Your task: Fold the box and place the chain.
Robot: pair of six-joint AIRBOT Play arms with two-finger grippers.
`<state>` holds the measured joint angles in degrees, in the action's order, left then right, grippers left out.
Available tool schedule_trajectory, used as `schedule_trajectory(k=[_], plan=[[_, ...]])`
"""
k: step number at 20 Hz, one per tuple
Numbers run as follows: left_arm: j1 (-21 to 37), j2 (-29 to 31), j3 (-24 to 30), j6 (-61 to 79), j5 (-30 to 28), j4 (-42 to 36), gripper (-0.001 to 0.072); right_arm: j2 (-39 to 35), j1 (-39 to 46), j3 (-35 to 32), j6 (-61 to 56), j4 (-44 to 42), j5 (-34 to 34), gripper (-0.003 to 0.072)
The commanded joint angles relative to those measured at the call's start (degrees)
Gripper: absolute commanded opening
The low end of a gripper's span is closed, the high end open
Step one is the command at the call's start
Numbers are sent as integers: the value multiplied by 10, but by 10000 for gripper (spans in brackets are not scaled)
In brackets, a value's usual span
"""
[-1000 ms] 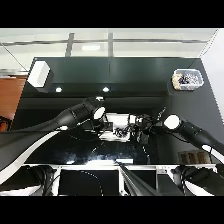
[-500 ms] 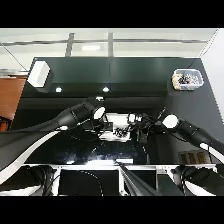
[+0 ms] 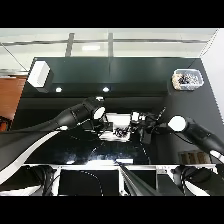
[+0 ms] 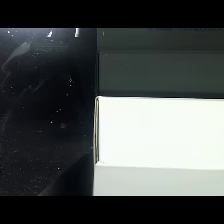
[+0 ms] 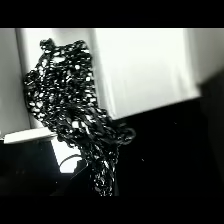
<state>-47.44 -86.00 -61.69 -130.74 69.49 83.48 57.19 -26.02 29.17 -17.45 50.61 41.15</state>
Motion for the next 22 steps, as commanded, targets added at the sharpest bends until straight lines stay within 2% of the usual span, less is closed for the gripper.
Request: schedule_trajectory(k=[1,6,9,11,15,16,18,19,22], plan=[[0,0,0,0,0,0,31,-71,0,18,-132,56,50,10],[0,0,0,0,0,0,31,-139,0,110,-271,44,117,10],[0,0,0,0,0,0,31,-138,-1,167,-306,-56,123,9],[0,0,0,0,0,0,31,-134,-3,169,-306,-143,112,9],[0,0,0,0,0,0,31,-76,-33,162,-308,-127,122,11],[0,0,0,0,0,0,31,-61,-33,158,-313,-107,125,38],[0,0,0,0,0,0,31,-43,-31,157,-340,-42,122,411],[0,0,0,0,0,0,31,-43,-24,158,-340,-4,123,512],[0,0,0,0,0,0,31,-44,35,158,-338,135,162,511]])
